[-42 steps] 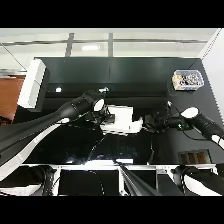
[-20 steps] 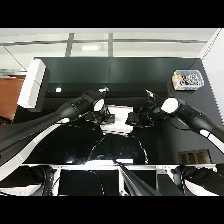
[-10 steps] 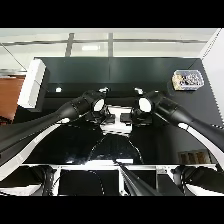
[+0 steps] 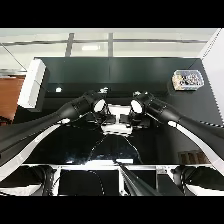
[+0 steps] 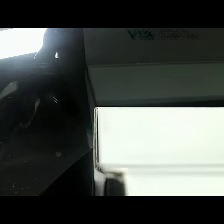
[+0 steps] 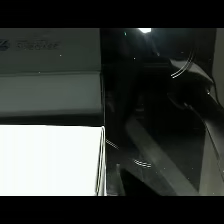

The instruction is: Fold the box and place the chain.

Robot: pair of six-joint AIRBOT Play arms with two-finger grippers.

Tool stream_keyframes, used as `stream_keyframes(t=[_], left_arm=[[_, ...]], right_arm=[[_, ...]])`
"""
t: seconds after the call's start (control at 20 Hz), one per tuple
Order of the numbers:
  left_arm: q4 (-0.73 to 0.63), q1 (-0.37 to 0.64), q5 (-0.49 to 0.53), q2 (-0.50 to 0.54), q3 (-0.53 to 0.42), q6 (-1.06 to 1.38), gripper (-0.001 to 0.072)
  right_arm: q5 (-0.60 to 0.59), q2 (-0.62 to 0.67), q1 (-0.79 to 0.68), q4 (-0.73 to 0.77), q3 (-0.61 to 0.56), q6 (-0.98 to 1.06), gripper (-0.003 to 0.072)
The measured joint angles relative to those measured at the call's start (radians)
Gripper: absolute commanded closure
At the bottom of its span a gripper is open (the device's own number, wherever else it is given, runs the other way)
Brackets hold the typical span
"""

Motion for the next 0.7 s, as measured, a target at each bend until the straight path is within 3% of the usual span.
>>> stream_keyframes(t=[0.05, 0.25, 0.3, 0.35, 0.4, 0.45, 0.6, 0.65, 0.7], left_arm=[[0.000, 0.000, 0.003, 0.000, 0.000, 0.000, 0.0683], [0.002, 0.000, 0.000, 0.000, 0.000, 0.002, 0.0683], [0.002, 0.000, 0.001, 0.000, 0.000, 0.001, 0.0683], [0.003, 0.000, -0.004, 0.000, 0.000, -0.003, 0.0683], [0.004, 0.000, -0.004, 0.000, 0.000, -0.003, 0.0683], [0.005, 0.000, -0.004, 0.000, 0.000, -0.003, 0.0683], [0.003, 0.000, 0.002, 0.000, 0.001, 0.002, 0.0683], [0.003, 0.000, 0.002, 0.000, 0.001, 0.002, 0.0683], [0.003, 0.000, 0.000, 0.000, 0.001, 0.000, 0.0683]], right_arm=[[0.000, -0.002, 0.001, 0.001, 0.002, 0.005, 0.0671], [0.004, -0.008, 0.001, 0.000, 0.005, 0.016, 0.0666], [0.003, -0.008, 0.001, -0.001, 0.006, 0.019, 0.0523], [0.003, -0.008, 0.001, -0.002, 0.006, 0.023, 0.0488], [0.005, -0.009, 0.001, -0.003, 0.006, 0.024, 0.0492], [0.005, -0.009, 0.001, -0.002, 0.006, 0.024, 0.0637], [0.001, -0.009, 0.002, 0.001, 0.006, 0.021, 0.0670], [-0.001, -0.009, 0.002, -0.001, 0.006, 0.021, 0.0639], [-0.006, -0.009, 0.002, -0.001, 0.006, 0.024, 0.0415]])
